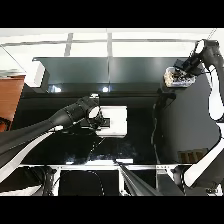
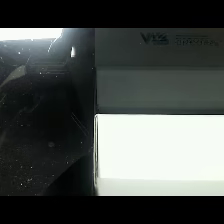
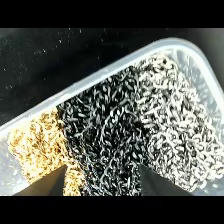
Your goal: Fold the box and place the chain.
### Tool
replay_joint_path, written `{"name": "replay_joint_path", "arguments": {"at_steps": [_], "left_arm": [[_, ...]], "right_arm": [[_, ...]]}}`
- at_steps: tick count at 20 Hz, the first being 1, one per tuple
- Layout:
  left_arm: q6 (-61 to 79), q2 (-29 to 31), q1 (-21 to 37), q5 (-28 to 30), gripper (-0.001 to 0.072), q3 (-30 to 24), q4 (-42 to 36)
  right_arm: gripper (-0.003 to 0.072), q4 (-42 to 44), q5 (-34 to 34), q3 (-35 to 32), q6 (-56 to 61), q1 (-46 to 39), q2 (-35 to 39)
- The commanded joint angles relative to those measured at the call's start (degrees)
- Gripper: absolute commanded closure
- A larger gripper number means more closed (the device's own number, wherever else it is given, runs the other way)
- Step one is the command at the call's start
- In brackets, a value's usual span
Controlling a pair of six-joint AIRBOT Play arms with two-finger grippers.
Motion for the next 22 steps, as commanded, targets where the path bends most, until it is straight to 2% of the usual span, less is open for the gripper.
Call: {"name": "replay_joint_path", "arguments": {"at_steps": [1, 7, 8, 9, 14, 22], "left_arm": [[0.02, 0.0, -0.04, 0.0, 0.0679, 0.0, 0.0], [0.02, -0.02, -0.04, 0.11, 0.0679, 0.0, 0.0], [0.02, -0.02, -0.04, 0.15, 0.0679, 0.0, 0.02], [0.02, -0.02, -0.04, 0.11, 0.0679, 0.0, 0.0], [0.02, 0.0, -0.04, 0.07, 0.0679, 0.0, 0.0], [0.02, 0.0, -0.04, 0.02, 0.0679, 0.0, 0.0]], "right_arm": [[0.0207, -0.02, 1.18, 0.42, 0.11, 0.07, -1.25], [0.0224, -0.11, -0.92, 0.46, 0.5, -0.39, -2.89], [0.0615, -0.11, -0.57, 0.46, 0.42, -0.42, -2.64], [0.0671, 0.04, -0.44, 0.46, -0.24, -0.39, -2.08], [0.0673, -0.11, 1.03, 0.48, -4.83, -0.39, 4.31], [0.0674, 0.26, 3.96, 0.48, -13.11, -0.04, 21.07]]}}
